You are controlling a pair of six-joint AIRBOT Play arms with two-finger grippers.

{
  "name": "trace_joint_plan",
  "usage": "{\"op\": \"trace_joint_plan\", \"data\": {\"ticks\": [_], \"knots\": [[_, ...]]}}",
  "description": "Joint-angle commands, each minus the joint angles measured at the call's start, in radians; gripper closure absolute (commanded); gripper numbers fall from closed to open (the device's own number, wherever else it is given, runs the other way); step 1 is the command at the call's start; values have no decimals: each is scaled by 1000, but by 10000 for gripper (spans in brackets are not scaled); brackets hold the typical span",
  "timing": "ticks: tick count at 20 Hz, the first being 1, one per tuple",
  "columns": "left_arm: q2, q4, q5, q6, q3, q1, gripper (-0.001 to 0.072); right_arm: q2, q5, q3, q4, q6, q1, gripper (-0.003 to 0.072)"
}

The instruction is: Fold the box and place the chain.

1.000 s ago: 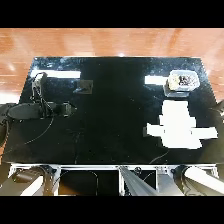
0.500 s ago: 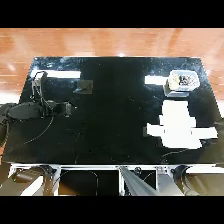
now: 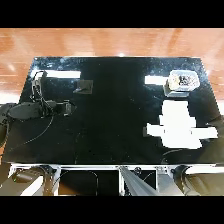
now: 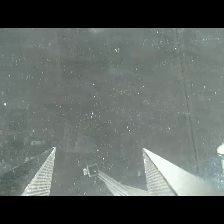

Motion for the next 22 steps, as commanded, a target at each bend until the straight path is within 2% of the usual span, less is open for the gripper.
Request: {"op": "trace_joint_plan", "data": {"ticks": [1, 8, 9, 10, 11, 12, 13, 18, 22], "knots": [[-1, 0, -15, 0, 0, 0, 92, -2, 7, -22, -6, -12, 67, -14], [-1, 0, -14, 0, 0, 0, 92, 18, 14, -76, -69, -8, 96, -14], [-1, 0, -14, 0, 0, 0, 92, 24, 14, -76, -69, -8, 96, 29], [-1, 0, -14, 0, 0, 0, 92, 28, 11, -77, -68, -8, 96, 159], [-1, 0, -14, 0, 0, 0, 91, 34, 12, -79, -69, -9, 96, 351], [-1, 0, -14, 0, 0, 0, 92, 37, 11, -79, -69, -9, 96, 575], [-1, 0, -14, 0, 0, 0, 92, 42, 11, -79, -69, -14, 96, 656], [-1, 0, -13, 0, 0, 0, 92, 95, -21, -79, -56, -29, 112, 655], [-1, 0, -13, 0, 0, 0, 92, 175, -37, -119, 18, -39, 227, 648]]}}
